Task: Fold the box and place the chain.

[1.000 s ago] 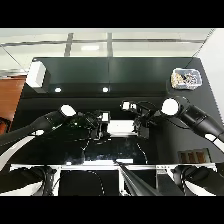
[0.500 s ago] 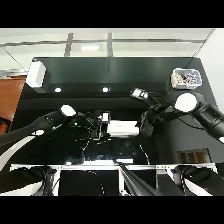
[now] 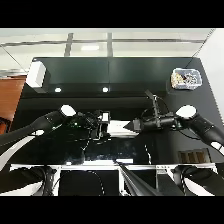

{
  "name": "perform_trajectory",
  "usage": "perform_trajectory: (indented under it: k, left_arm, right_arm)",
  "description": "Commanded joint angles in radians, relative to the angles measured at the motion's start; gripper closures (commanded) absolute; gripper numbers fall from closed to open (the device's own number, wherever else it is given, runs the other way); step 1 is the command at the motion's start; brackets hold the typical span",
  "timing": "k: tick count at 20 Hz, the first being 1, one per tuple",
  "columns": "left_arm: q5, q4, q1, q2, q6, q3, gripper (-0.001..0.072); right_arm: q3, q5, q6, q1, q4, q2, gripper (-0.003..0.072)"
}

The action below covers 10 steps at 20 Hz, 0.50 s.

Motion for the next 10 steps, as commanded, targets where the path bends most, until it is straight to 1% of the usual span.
perform_trajectory:
  k: [1,6,10]
  left_arm:
    - [0.0,0.0,0.001,-0.001,0.0,0.0,0.031]
    - [0.0,0.0,0.001,-0.001,0.0,0.0,0.031]
    - [0.0,0.0,0.001,-0.001,0.0,0.0,0.031]
  right_arm:
    - [-0.02,-0.079,0.031,0.036,0.071,-0.062,0.0674]
    - [-0.02,-0.134,0.077,0.047,0.004,-0.13,0.0674]
    - [-0.02,-0.142,0.098,0.047,-0.049,-0.154,0.0673]
